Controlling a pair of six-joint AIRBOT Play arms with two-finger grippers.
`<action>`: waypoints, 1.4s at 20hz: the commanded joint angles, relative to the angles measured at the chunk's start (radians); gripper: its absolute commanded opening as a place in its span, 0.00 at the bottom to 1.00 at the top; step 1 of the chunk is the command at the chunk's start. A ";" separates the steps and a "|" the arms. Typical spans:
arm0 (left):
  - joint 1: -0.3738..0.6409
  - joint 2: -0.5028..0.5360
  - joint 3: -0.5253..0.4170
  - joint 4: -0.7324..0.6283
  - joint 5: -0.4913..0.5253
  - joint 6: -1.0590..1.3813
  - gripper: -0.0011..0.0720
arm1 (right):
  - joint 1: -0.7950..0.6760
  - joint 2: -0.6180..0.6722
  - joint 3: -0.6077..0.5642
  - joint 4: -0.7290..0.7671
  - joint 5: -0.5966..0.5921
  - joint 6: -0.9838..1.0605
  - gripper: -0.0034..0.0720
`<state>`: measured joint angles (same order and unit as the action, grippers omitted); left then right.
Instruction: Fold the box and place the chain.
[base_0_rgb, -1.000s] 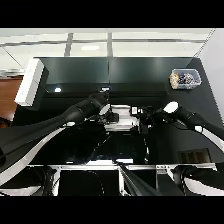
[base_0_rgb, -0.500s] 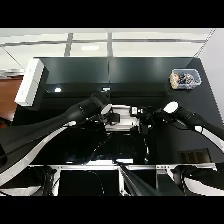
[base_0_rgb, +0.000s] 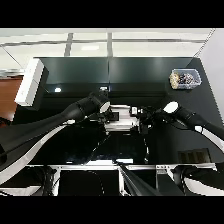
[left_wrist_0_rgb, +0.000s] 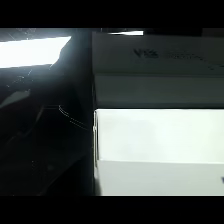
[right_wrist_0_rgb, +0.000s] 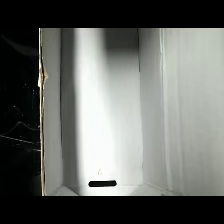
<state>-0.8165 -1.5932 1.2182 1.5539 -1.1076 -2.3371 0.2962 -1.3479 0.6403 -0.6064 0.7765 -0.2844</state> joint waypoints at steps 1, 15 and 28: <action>0.002 0.000 0.001 -0.010 -0.001 0.003 0.05 | 0.001 0.003 0.000 0.004 -0.003 0.001 0.73; 0.002 0.001 0.001 -0.010 -0.001 0.003 0.05 | -0.034 0.137 0.000 -0.130 0.084 0.037 0.60; 0.002 0.001 0.001 -0.011 -0.001 0.003 0.05 | 0.017 0.061 -0.001 0.079 0.046 0.053 0.30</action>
<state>-0.8150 -1.5932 1.2182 1.5463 -1.1114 -2.3329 0.2970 -1.2655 0.6395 -0.5636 0.8310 -0.2340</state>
